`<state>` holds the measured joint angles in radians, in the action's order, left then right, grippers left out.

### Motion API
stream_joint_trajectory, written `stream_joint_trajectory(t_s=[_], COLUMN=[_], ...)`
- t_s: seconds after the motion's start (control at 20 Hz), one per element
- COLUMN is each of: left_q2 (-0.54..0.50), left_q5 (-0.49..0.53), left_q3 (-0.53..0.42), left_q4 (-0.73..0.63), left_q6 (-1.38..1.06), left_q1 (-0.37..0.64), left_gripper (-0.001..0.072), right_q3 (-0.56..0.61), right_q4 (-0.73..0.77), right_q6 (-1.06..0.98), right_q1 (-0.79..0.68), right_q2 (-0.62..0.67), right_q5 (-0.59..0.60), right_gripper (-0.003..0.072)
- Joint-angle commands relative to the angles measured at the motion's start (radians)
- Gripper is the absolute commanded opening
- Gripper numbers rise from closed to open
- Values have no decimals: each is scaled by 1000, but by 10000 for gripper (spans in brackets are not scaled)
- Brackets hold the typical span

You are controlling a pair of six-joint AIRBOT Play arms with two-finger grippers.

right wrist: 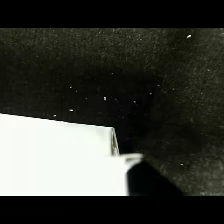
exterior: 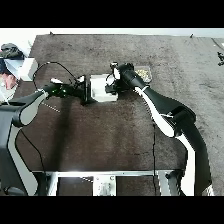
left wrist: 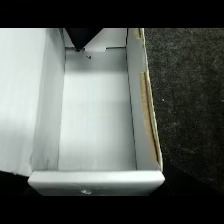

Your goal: Fold the box and place the chain.

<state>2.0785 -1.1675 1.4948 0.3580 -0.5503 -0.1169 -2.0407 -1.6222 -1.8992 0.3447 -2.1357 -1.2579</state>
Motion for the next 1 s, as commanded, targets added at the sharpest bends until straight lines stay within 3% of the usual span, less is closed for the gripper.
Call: stream_joint_trajectory(t_s=[0.0, 0.15, 0.25, 0.3, 0.35, 0.45, 0.55, 0.95], left_q2=[0, 0, 0, 0, 0, 0, 0, 0], left_q5=[0, 0, 0, 0, 0, 0, 0, 0], left_q3=[0, 0, 0, 0, 0, 0, 0, 0], left_q4=[1, 0, 0, 0, 1, 1, 1, 1], left_q6=[0, 0, 0, 0, 0, 0, 0, 0], left_q1=[0, 0, 0, 0, 0, 0, 0, 0], left_gripper=[232, 233, 232, 232, 232, 233, 232, 232], right_q3=[0, 0, 0, 0, 0, 0, 0, 0], right_q4=[-2, -2, -2, -2, -2, -2, -1, 2], right_q6=[-18, -36, -35, -36, -35, -35, -31, 103], right_q1=[0, 0, 0, 0, 0, 0, 0, -1], right_q2=[0, 0, 0, 0, 0, 3, 11, 85], right_q5=[-3, -2, -2, -2, -3, -3, -3, -2], right_gripper=[119, 49, 50, 83, 210, 228, 508, 517])
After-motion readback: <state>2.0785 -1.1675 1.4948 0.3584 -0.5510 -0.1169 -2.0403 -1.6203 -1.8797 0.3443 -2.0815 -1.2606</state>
